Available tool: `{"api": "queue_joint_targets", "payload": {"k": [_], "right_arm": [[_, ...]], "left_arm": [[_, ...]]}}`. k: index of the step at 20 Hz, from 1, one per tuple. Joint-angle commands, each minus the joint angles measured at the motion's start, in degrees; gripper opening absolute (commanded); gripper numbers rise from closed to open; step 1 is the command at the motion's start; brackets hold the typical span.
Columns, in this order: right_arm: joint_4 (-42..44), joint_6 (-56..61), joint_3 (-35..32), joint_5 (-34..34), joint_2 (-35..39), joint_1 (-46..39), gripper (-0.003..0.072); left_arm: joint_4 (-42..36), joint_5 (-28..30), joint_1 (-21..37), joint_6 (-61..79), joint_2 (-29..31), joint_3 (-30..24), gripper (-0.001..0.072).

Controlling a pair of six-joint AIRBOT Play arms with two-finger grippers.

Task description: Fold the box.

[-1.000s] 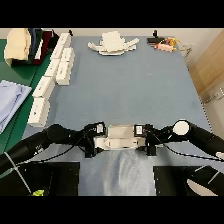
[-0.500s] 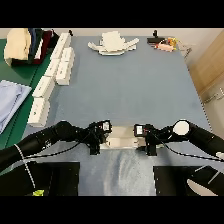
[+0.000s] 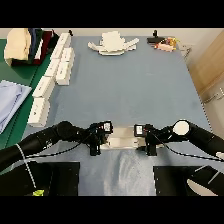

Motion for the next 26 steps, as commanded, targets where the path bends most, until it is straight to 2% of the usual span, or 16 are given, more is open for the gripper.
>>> {"api": "queue_joint_targets", "payload": {"k": [1, 3, 5, 10, 14, 18, 20, 26], "right_arm": [[0.0, 0.0, 0.0, 0.0, 0.0, 0.0, 0.0505], [0.0, 0.0, 0.0, 0.0, 0.0, 0.0, 0.0505], [0.0, 0.0, 0.0, 0.0, 0.0, 0.0, 0.0505], [0.0, 0.0, 0.0, 0.0, 0.0, 0.0, 0.0505], [0.0, 0.0, 0.0, 0.0, 0.0, 0.0, 0.0505], [0.0, 0.0, 0.0, 0.0, 0.0, 0.0, 0.0505], [0.0, 0.0, 0.0, 0.0, 0.0, 0.0, 0.0505], [0.0, 0.0, 0.0, 0.0, 0.0, 0.0, 0.0505]], "left_arm": [[5.7, -0.6, 0.6, -2.6, 0.7, 0.0, 0.0058], [7.2, -0.8, 0.9, -2.6, 2.0, 0.0, 0.0070], [7.2, -1.4, 2.2, -2.7, 3.1, -0.1, 0.0320], [7.1, -5.9, 3.3, -2.4, 3.9, -0.1, 0.0319], [6.0, -6.2, 3.2, -2.3, 3.8, -0.1, 0.0319], [5.1, -3.4, 0.9, -1.9, 3.3, -0.1, 0.0318], [4.2, -1.1, 0.0, -1.3, 2.1, 0.0, 0.0281], [-4.4, 0.9, -2.1, 5.6, -0.5, 0.3, 0.0279]]}}
